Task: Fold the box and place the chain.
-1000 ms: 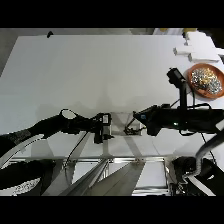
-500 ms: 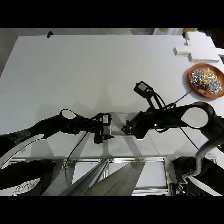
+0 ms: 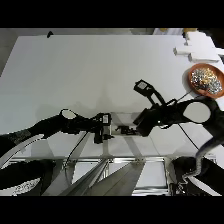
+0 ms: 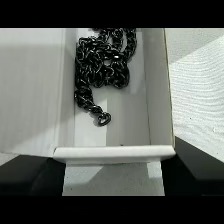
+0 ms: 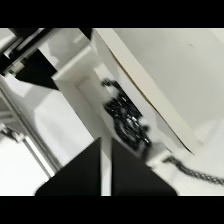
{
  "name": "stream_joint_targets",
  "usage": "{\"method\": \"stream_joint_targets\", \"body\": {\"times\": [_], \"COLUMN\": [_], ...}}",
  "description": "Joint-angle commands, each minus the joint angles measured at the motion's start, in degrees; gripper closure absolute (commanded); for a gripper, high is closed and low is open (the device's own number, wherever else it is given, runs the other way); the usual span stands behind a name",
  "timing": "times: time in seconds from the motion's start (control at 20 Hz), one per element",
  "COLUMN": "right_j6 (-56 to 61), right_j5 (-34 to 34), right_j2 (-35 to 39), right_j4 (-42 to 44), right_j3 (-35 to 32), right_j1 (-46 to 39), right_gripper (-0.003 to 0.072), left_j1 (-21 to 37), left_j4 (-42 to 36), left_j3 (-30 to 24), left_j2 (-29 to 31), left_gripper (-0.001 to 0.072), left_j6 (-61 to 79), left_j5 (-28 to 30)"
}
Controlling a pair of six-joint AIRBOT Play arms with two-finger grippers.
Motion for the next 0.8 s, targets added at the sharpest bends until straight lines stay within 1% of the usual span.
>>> {"method": "stream_joint_targets", "body": {"times": [0.0, 0.05, 0.15, 0.2, 0.3, 0.35, 0.4, 0.45, 0.55, 0.6, 0.65, 0.7, 0.75], "right_j6": [4.35, 7.63, 13.90, 17.03, 21.18, 22.73, 23.85, 25.11, 26.91, 27.10, 27.19, 28.55, 29.51], "right_j5": [11.08, 12.22, 11.08, 9.11, 3.04, -0.28, -2.03, -3.17, -5.31, -6.32, -7.23, -8.24, -9.18], "right_j2": [2.36, 2.34, 2.34, 2.32, 2.29, 2.10, 1.55, 0.55, -2.16, -3.69, -5.35, -6.95, -8.33], "right_j4": [-8.87, -12.22, -17.70, -19.37, -19.43, -19.23, -19.21, -19.26, -19.17, -19.17, -19.15, -19.17, -19.19], "right_j3": [1.22, 0.76, -1.11, -2.54, -5.68, -7.30, -8.37, -9.18, -10.05, -10.25, -10.27, -10.27, -10.27], "right_j1": [-6.45, -8.13, -9.97, -10.03, -10.03, -10.01, -10.01, -10.03, -9.70, -9.27, -8.63, -7.93, -7.28], "right_gripper": [0.0668, 0.0668, 0.0668, 0.0668, 0.0668, 0.0635, 0.0438, 0.0282, 0.0292, 0.0318, 0.0403, 0.0421, 0.0421], "left_j1": [0.02, 0.02, 0.02, 0.02, 0.02, 0.02, 0.02, 0.02, 0.02, 0.02, 0.02, 0.02, 0.02], "left_j4": [0.02, 0.02, 0.02, 0.02, 0.02, 0.02, 0.02, 0.02, 0.02, 0.02, 0.02, 0.02, 0.02], "left_j3": [0.02, 0.04, 0.02, 0.02, 0.02, 0.02, 0.02, 0.02, 0.02, 0.02, 0.02, 0.02, 0.02], "left_j2": [0.02, 0.02, 0.02, 0.02, 0.02, 0.02, 0.02, 0.02, 0.02, 0.02, 0.02, 0.02, 0.02], "left_gripper": [0.0436, 0.0436, 0.0436, 0.0436, 0.0436, 0.0436, 0.0436, 0.0436, 0.0436, 0.0436, 0.0436, 0.0436, 0.0436], "left_j6": [0.00, 0.00, 0.00, 0.00, 0.00, 0.00, 0.00, 0.00, 0.00, 0.00, 0.00, 0.00, 0.00], "left_j5": [0.00, 0.00, 0.00, 0.02, 0.04, 0.02, -0.02, 0.00, 0.02, 0.02, 0.00, 0.00, 0.00]}}
